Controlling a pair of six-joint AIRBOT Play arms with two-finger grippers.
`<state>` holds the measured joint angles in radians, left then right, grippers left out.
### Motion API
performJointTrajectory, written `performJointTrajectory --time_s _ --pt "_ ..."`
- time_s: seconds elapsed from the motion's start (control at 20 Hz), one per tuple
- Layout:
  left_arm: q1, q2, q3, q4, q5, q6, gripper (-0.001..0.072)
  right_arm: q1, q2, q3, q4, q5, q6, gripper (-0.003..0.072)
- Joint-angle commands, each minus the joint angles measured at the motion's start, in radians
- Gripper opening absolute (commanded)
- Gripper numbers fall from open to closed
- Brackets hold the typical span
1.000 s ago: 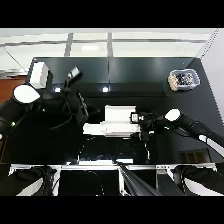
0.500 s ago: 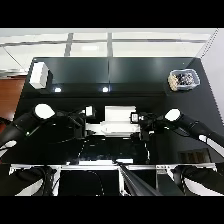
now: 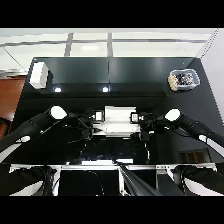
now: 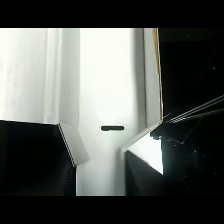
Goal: Fold the box and place the chain.
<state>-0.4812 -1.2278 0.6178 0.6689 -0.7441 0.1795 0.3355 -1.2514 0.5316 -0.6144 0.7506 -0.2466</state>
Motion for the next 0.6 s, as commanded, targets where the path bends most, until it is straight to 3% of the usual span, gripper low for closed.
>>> performJointTrajectory --time_s 0.0,0.2,0.55 --pt "-0.006 -0.013 0.001 -0.032 -0.004 0.023 0.0270 0.001 -0.001 0.000 0.000 0.000 0.000 0.0067" --pt "-0.006 -0.016 0.001 -0.116 -0.021 0.024 0.0162 0.001 -0.001 0.000 0.000 0.000 0.000 0.0067" --pt "-0.006 -0.047 0.001 -0.195 -0.018 0.024 0.0162 0.001 -0.001 0.000 0.000 0.000 0.000 0.0067"
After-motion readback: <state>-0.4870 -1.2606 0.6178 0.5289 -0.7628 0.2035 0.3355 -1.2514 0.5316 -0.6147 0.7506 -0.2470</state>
